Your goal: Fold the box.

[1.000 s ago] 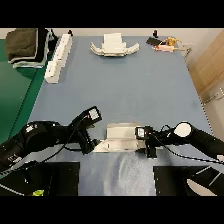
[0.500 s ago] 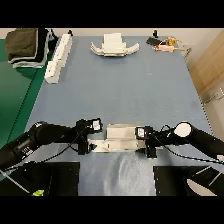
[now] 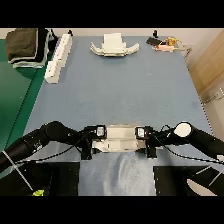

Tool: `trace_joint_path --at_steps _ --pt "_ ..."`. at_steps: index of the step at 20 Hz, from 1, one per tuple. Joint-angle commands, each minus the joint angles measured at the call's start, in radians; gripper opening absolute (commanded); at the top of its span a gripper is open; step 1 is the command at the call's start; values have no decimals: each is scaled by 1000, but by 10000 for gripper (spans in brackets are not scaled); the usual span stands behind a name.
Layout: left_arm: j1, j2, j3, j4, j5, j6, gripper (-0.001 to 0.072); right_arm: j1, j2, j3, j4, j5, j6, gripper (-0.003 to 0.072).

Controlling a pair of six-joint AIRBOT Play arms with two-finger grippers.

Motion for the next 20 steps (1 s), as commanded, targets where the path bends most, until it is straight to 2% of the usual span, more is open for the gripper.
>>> trace_joint_path --at_steps 1,7,9,14,15,20 --pt "-29 -27 0 -41 57 18 400 0 1 1 0 0 0 511" --pt "-53 -64 2 -67 87 18 399 0 1 1 0 0 0 511" --pt "-54 -64 2 -69 87 18 219 0 1 1 0 0 0 511" --pt "-55 -64 2 -114 113 29 208 0 1 1 0 0 0 511" --pt "-62 -64 2 -140 125 47 117 0 1 1 0 0 0 511" --pt "-116 -96 3 -157 177 58 113 0 1 1 0 0 0 511"
